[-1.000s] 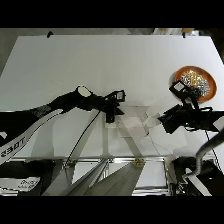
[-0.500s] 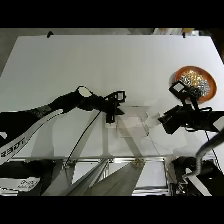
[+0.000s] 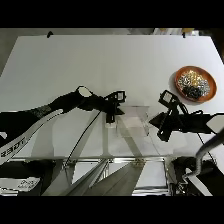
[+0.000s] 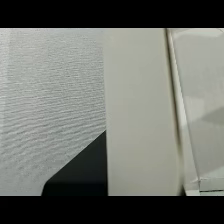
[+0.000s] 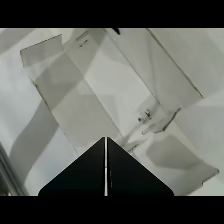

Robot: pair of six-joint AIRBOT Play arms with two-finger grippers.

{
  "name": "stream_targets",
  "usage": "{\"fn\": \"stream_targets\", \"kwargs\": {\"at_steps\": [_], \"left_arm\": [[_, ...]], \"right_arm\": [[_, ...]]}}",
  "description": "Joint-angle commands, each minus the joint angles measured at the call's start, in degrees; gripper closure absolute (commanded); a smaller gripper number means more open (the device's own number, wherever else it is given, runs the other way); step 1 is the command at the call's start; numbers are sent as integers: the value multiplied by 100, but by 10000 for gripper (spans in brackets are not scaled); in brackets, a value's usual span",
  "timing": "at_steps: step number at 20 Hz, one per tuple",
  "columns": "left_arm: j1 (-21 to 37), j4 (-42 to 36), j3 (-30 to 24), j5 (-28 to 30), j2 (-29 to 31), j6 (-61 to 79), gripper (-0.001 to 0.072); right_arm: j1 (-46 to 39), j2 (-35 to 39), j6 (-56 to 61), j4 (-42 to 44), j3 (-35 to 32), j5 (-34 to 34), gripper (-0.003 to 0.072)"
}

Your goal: Fold the box and place the chain.

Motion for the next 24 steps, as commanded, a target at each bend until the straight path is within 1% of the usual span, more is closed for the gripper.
{"fn": "stream_targets", "kwargs": {"at_steps": [1,4,6,7,9,10,11,13,14,15,16,17,18,22,24], "left_arm": [[-2,2,-2,4,-4,2,701],[-2,2,-2,4,-2,2,701],[-2,2,-2,2,-4,2,701],[-2,2,-2,4,-4,2,701],[-2,2,-2,2,-4,2,701],[-2,2,-2,7,-2,2,701],[-2,2,-2,-2,-2,2,701],[-2,2,-2,4,-4,2,701],[-2,2,-2,2,-2,2,701],[-2,2,-2,2,-4,2,701],[-2,2,-2,4,-2,2,701],[-2,2,-2,4,-2,2,701],[-2,2,-2,0,-4,2,701],[-2,2,-2,2,-2,2,701],[-2,2,-2,7,-2,2,701]], "right_arm": [[173,-291,-914,4,-201,-240,672],[507,-496,-992,-361,-203,-46,672],[638,-546,-1062,-605,-210,-63,671],[656,-557,-1150,-767,-221,-90,651],[822,-557,-1161,-1047,-365,-363,335],[901,-560,-1158,-1078,-470,-538,265],[1021,-557,-1161,-1075,-590,-691,248],[1322,-557,-1161,-1108,-804,-1019,248],[1464,-557,-1158,-1115,-933,-1281,235],[1561,-557,-1158,-1113,-1078,-1620,127],[1639,-557,-1158,-1115,-1237,-2002,72],[1692,-557,-1158,-1121,-1362,-2293,56],[1718,-557,-1158,-1189,-1451,-2529,8],[1722,-557,-1161,-1554,-1482,-2992,7],[1720,-555,-1158,-1521,-1419,-3003,8]]}}
